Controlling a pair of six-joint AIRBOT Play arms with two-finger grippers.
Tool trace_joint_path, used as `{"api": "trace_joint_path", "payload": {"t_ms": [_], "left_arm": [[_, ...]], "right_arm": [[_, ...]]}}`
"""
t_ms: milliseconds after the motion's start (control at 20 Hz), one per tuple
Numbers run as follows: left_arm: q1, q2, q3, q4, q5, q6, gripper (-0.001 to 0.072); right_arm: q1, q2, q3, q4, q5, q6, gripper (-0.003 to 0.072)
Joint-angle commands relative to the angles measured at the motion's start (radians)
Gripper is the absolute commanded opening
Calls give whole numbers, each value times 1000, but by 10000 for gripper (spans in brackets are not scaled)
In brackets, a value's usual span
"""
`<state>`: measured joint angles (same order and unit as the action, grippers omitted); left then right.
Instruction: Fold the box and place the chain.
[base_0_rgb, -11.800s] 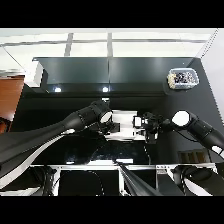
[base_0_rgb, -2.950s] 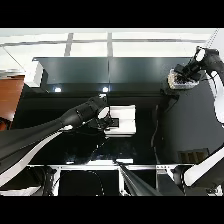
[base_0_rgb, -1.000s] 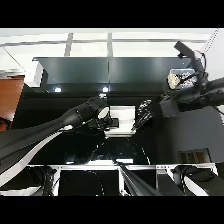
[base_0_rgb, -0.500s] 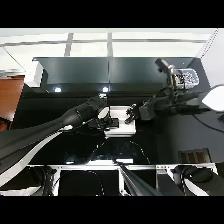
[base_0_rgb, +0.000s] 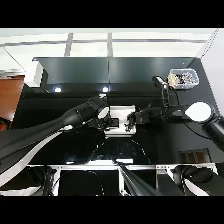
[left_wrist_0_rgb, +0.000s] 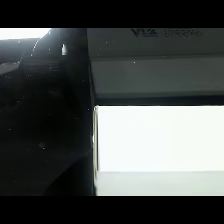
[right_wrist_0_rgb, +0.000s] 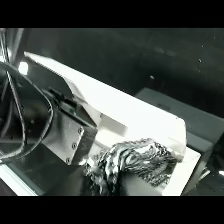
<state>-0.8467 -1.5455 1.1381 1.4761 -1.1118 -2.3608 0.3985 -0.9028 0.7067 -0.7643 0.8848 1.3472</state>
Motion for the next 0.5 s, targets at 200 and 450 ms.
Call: {"api": "trace_joint_path", "payload": {"t_ms": [200, 450], "left_arm": [[0, -1, 0, 0, 4, 0, 25], [0, -3, 0, 2, 13, 0, 25]], "right_arm": [[-79, -1, 13, -81, 58, 6, 270], [-249, 2, 26, -251, 180, 6, 269]]}}
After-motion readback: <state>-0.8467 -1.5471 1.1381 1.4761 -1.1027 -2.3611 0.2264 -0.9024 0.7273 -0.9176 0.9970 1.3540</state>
